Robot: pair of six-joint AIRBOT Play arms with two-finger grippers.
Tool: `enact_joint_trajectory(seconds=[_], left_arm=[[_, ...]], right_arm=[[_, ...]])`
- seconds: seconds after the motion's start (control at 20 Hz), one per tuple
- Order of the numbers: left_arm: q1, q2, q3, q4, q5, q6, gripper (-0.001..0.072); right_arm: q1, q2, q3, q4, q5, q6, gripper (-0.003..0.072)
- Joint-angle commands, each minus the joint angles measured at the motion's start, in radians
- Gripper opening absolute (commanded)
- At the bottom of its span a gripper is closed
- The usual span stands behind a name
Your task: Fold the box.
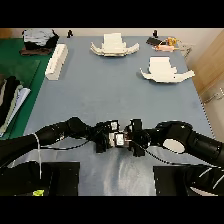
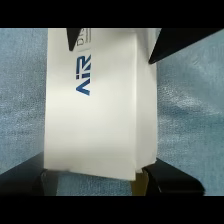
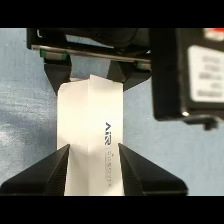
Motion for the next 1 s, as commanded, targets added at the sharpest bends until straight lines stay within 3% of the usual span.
enact_joint_trajectory(seconds=[0.0, 0.25, 0.35, 0.5, 0.7, 0.95], left_arm=[[0.000, 0.000, 0.000, 0.001, 0.000, 0.001, 0.0469], [0.000, 0.000, 0.000, 0.001, 0.000, 0.001, 0.0469], [0.000, 0.000, 0.000, 0.001, 0.000, 0.001, 0.0469], [0.000, 0.000, 0.000, 0.001, 0.000, 0.001, 0.0469], [0.000, 0.000, 0.000, 0.001, 0.000, 0.001, 0.0469], [0.000, 0.000, 0.000, 0.001, 0.000, 0.001, 0.0468]], right_arm=[[0.000, 0.032, 0.000, -0.043, -0.004, 0.016, 0.0472], [0.000, 0.034, 0.000, -0.065, -0.026, 0.027, 0.0469], [0.000, 0.034, 0.000, -0.065, -0.042, 0.027, 0.0407], [0.000, 0.012, 0.000, -0.064, -0.053, 0.033, 0.0398], [0.001, -0.033, 0.000, -0.015, -0.037, 0.046, 0.0212], [0.001, -0.034, -0.001, 0.030, -0.008, 0.045, 0.0190]])
